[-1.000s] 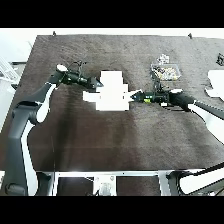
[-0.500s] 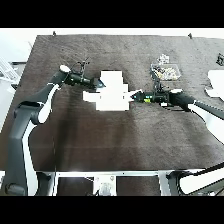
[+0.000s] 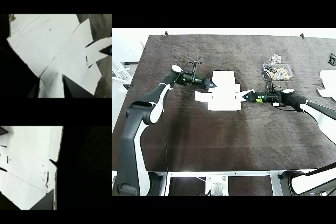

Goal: Fold the box and place the chain.

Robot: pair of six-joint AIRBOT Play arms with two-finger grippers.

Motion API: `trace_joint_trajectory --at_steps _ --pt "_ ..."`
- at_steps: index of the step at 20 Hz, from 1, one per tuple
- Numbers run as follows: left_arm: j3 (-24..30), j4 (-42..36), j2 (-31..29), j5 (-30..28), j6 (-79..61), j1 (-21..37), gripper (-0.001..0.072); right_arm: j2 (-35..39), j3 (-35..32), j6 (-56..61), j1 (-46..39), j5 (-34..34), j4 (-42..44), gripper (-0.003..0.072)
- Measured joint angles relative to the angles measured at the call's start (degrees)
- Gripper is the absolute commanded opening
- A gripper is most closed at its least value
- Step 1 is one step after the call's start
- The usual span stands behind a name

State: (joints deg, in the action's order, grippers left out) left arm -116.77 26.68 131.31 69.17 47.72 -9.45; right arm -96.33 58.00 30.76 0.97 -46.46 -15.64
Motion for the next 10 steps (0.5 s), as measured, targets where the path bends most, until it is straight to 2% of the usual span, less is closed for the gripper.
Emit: trace_joint_trajectory --at_steps 2,10 --pt "0.0 0.0 0.0 -0.2 -0.1 0.0 0.0288 0.0 0.0 0.0 0.0 0.0 0.0 0.0008" --pt "0.0 -2.4 0.0 0.3 -2.7 0.0 0.0286 0.0 -0.1 0.0 0.0 0.0 0.0 0.0008"
